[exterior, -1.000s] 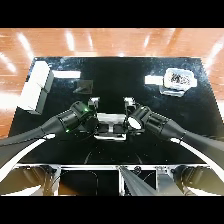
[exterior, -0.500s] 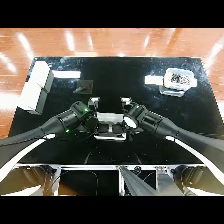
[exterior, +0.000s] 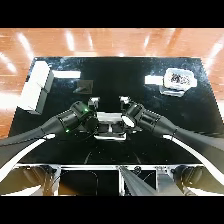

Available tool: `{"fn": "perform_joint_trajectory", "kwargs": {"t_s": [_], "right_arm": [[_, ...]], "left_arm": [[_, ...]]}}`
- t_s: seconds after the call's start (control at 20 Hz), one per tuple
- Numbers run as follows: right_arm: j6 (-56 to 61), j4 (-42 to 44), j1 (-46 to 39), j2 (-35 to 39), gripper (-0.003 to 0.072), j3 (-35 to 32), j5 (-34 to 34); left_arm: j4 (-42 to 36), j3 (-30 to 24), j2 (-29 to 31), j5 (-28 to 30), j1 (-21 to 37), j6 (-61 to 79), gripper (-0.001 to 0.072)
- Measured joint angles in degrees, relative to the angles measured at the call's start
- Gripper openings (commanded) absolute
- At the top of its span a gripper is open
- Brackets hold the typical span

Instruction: Fold the box and place the chain.

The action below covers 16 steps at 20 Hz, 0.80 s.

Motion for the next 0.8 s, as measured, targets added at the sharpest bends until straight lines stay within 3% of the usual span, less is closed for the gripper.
{"fn": "perform_joint_trajectory", "kwargs": {"t_s": [0.15, 0.25, 0.8], "right_arm": [[0.0, -0.04, 0.0, -0.9, 0.034, 0.02, -0.17], [-0.07, 0.13, 0.0, -1.25, 0.0191, 0.04, -0.66], [-1.9, 1.07, 0.0, -1.6, 0.0185, 0.04, -0.96]], "left_arm": [[0.0, 0.0, 0.0, 0.0, 0.0, 0.02, 0.002], [0.0, 0.0, 0.0, -0.02, 0.0, 0.0, 0.0019], [-0.04, 0.0, 0.0, -0.04, 0.02, 0.02, 0.0019]]}}
